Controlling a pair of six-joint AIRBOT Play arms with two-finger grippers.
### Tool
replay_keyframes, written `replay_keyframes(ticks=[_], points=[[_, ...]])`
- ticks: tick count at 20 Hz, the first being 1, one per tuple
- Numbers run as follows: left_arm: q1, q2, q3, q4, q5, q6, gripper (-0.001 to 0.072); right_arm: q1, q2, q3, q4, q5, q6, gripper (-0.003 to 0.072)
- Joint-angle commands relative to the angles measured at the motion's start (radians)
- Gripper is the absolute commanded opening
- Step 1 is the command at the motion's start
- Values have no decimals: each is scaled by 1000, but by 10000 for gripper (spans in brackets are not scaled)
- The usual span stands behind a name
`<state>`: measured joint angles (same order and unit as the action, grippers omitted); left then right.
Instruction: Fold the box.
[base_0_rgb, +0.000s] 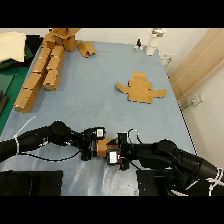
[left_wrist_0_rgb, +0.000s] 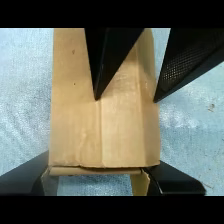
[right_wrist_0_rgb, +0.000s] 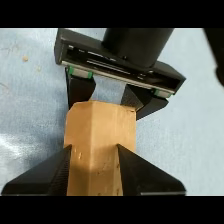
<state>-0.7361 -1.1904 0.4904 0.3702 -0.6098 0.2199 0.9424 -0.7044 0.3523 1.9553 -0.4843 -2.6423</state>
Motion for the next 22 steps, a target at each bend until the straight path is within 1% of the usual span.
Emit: replay_keyframes(ticks=[1, 5, 9, 11, 12, 14, 16, 21, 22], points=[[0, 0, 1, 0, -1, 0, 525, 11, -13, -9, -32, 21, -2, 459], [0, 0, 1, 0, 0, 0, 525, 13, -15, -9, -79, 61, -2, 458], [0, 0, 1, 0, 0, 0, 525, 14, -11, -9, -84, 62, -3, 456], [0, 0, 1, 0, 0, 0, 525, 16, -8, -9, -84, 62, -3, 414], [0, 0, 1, 0, 0, 0, 525, 22, -4, -8, -93, 63, -2, 354], [0, 0, 1, 0, 0, 0, 525, 26, 7, -8, -93, 66, -3, 334], [0, 0, 1, 0, 0, 0, 525, 26, 17, -8, -94, 66, -3, 282], [0, 0, 1, 0, 0, 0, 525, 26, 39, -8, -94, 65, -2, 279], [0, 0, 1, 0, 0, 0, 525, 26, 42, -8, -94, 65, -2, 234]])
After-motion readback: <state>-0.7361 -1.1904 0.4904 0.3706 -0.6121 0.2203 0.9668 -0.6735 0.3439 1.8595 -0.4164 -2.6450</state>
